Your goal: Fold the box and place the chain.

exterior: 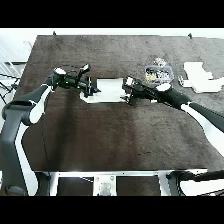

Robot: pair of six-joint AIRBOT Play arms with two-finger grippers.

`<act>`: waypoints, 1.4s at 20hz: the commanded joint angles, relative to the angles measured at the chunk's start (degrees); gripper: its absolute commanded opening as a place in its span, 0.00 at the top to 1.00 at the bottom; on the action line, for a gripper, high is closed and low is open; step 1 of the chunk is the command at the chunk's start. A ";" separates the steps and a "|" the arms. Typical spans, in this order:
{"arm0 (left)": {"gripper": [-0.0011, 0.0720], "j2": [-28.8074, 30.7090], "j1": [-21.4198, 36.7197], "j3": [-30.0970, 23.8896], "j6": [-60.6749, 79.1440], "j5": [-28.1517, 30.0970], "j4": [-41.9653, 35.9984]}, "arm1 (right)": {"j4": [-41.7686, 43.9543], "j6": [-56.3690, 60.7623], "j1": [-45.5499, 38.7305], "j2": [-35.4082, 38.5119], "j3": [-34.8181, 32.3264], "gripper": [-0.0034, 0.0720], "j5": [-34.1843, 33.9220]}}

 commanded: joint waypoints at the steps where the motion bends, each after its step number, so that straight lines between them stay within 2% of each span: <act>1: 0.96 0.00 0.02 0.04 0.04 0.76 0.07 | -0.11 0.61 -1.36 -1.97 3.30 0.14 5.44; 9: 0.96 0.00 0.02 0.04 0.02 1.31 0.09 | -3.65 5.73 -4.55 -8.55 11.34 0.14 16.79; 13: 0.96 0.00 0.02 0.04 0.02 1.29 0.11 | -10.54 13.35 -5.14 -11.93 16.00 0.14 20.50; 18: 0.96 0.00 0.02 0.04 0.02 1.29 0.13 | -10.71 13.27 -5.60 -12.87 18.34 0.14 21.27; 23: 0.96 0.00 0.02 0.04 0.02 1.31 0.11 | -10.60 13.38 -5.55 -15.96 20.98 0.14 25.81; 28: 0.96 0.00 0.02 0.04 0.02 1.31 0.11 | -10.14 14.01 -5.46 -17.66 22.05 0.14 26.38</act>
